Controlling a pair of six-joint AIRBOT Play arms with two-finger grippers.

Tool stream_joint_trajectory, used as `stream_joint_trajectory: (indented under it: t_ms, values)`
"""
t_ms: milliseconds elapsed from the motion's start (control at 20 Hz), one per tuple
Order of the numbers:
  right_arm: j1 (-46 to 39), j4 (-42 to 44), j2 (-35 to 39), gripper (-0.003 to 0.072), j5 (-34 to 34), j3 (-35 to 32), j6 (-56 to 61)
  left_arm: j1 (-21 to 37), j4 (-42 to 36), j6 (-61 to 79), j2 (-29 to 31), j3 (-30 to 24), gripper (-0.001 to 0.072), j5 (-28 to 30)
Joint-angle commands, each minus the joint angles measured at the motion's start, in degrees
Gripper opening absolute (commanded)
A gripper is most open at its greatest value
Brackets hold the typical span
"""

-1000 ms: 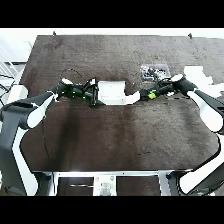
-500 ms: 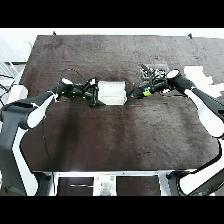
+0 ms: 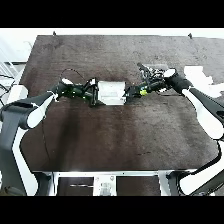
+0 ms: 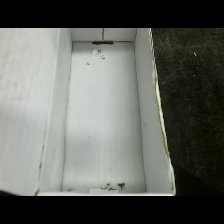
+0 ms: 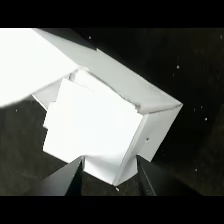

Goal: Fold the box and place the chain.

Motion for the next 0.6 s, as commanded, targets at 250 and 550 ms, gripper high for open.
stream_joint_trajectory:
  t_ms: [250,550]
  values:
    - [1.0,-2.0,0.0,0.0419,-1.4,1.3,5.1,0.0,0.0,0.0,0.0,0.0,0.0492,-0.2]
    - [3.8,-8.1,0.0,0.0419,-2.8,3.4,10.6,0.0,0.0,0.0,0.0,0.0,0.0492,-0.2]
